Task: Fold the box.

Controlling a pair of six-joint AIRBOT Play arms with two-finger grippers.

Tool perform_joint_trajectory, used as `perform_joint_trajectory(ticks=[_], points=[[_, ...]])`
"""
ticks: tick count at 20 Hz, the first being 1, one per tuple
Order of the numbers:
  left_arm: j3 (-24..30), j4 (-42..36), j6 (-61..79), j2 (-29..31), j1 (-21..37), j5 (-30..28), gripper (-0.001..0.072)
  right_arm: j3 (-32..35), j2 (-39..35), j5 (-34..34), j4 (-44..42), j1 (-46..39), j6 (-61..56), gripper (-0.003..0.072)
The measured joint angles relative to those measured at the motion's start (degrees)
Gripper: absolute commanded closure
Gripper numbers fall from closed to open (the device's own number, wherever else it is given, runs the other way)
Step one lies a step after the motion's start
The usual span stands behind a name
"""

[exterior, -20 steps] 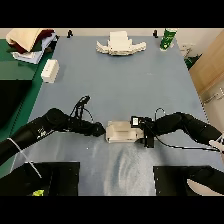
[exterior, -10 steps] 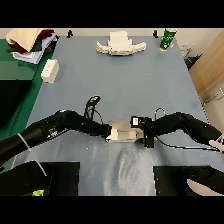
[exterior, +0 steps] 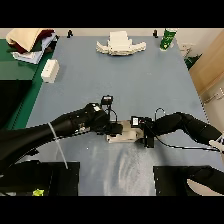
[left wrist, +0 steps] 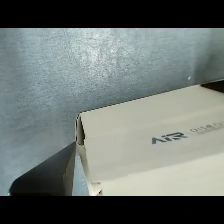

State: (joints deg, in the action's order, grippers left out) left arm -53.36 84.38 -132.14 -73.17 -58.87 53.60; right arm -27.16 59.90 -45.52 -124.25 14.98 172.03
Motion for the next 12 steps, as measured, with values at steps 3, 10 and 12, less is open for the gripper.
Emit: perform_joint_trajectory(ticks=[3,10,12], points=[[-3.9,2.8,-5.0,-4.1,-2.1,4.1,0.0359,0.0,0.0,0.0,0.0,0.0,0.0,0.018],[-10.9,5.6,-9.6,-12.0,-3.8,13.0,0.0428,0.0,0.0,0.0,0.0,0.0,0.0,0.0179],[-12.0,5.8,-9.9,-13.0,-3.9,14.3,0.0527,0.0,0.0,0.0,0.0,0.0,0.0,0.018]])
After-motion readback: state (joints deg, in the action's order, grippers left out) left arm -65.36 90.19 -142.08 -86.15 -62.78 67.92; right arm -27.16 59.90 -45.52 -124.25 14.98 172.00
